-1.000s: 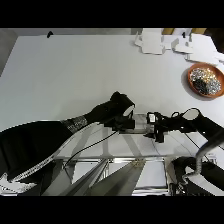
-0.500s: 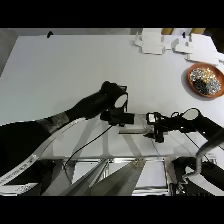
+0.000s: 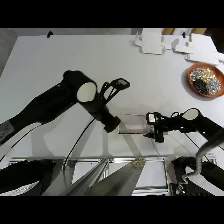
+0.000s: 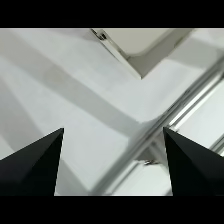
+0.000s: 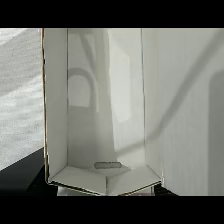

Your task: Fold the box and place the chain.

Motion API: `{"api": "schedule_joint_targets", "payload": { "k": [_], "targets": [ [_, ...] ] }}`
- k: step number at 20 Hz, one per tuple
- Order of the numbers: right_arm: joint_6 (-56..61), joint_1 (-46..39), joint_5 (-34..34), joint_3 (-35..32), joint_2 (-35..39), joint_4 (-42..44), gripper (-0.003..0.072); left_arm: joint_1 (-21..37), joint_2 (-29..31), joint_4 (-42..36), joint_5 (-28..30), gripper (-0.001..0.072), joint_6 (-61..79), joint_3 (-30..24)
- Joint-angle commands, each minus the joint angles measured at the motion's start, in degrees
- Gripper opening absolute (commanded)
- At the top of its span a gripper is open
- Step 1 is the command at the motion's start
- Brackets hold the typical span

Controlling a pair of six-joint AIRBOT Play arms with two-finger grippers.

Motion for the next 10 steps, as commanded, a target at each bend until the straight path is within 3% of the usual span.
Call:
{"api": "schedule_joint_targets", "payload": {
  "k": [1, 5, 10],
  "targets": [
    [0.0, 0.0, 0.0, 0.0, 0.0, 0.0, 0.0463, 3.9, 6.4, -9.7, 12.1, 0.0689, 38.6, -13.4],
    [0.0, 0.0, 0.0, 0.0, 0.0, 0.0, 0.0463, 7.9, 8.0, -22.5, 33.1, 0.0689, 70.1, -28.2],
    [0.0, 0.0, 0.0, 0.0, 0.0, 0.0, 0.0463, 10.2, 0.1, -32.1, 35.3, 0.0691, 95.1, -30.5]
  ]
}}
